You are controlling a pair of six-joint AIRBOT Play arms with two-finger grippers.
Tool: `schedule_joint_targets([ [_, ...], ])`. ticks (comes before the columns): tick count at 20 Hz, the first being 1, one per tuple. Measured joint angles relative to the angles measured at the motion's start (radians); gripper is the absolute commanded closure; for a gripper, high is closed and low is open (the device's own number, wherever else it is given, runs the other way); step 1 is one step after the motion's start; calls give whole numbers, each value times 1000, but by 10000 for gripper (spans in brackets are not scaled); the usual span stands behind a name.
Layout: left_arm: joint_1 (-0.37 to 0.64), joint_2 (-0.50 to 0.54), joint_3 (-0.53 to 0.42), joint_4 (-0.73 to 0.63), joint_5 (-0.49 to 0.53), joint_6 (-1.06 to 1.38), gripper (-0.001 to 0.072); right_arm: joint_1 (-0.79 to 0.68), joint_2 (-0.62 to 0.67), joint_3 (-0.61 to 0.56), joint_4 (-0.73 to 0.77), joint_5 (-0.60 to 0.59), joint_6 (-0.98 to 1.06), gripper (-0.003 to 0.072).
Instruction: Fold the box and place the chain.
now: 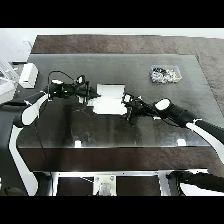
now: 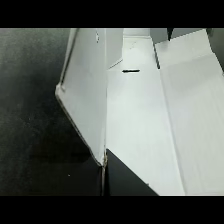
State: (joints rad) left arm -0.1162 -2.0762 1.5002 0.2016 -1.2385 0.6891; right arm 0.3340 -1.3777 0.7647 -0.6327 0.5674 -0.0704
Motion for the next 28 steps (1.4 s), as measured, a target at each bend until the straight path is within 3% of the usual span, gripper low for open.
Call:
schedule_joint_targets([
  [13,0,0,0,0,0,0,690,23,-47,14,42,-175,-46,-6],
  [22,0,0,0,0,0,0,690,4,-48,74,51,-188,-98,-6],
  [28,0,0,0,0,0,0,690,-42,-48,98,134,-129,-206,-7],
])
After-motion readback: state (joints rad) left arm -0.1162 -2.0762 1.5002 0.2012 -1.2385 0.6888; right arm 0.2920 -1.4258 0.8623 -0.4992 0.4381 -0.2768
